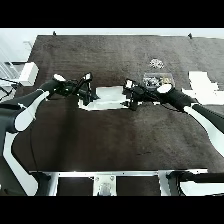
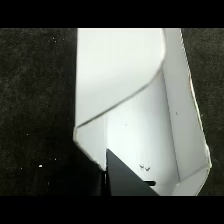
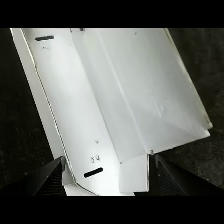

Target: Fold the box and place the chain.

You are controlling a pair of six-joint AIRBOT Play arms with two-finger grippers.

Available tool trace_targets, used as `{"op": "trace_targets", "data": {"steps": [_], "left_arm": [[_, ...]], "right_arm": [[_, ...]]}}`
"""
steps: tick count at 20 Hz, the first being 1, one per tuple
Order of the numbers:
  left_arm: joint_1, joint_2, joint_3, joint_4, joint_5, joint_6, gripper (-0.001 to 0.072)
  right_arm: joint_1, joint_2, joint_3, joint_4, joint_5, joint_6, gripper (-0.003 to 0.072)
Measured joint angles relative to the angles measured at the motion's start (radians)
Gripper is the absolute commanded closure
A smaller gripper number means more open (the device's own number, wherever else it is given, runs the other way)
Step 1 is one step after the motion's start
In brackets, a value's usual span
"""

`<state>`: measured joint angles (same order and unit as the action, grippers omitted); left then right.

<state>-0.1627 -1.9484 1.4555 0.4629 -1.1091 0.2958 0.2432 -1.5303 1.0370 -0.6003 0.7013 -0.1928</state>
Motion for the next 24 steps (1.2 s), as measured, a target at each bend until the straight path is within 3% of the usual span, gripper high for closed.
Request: {"op": "trace_targets", "data": {"steps": [16,24], "left_arm": [[0.000,0.000,0.000,0.000,-0.001,0.000,0.0688],[0.000,0.000,0.000,0.001,0.000,0.001,0.0688]], "right_arm": [[-0.075,-0.242,0.253,-0.033,0.350,-0.001,0.0032],[-0.067,-0.296,0.298,-0.031,0.412,-0.022,0.0032]]}}
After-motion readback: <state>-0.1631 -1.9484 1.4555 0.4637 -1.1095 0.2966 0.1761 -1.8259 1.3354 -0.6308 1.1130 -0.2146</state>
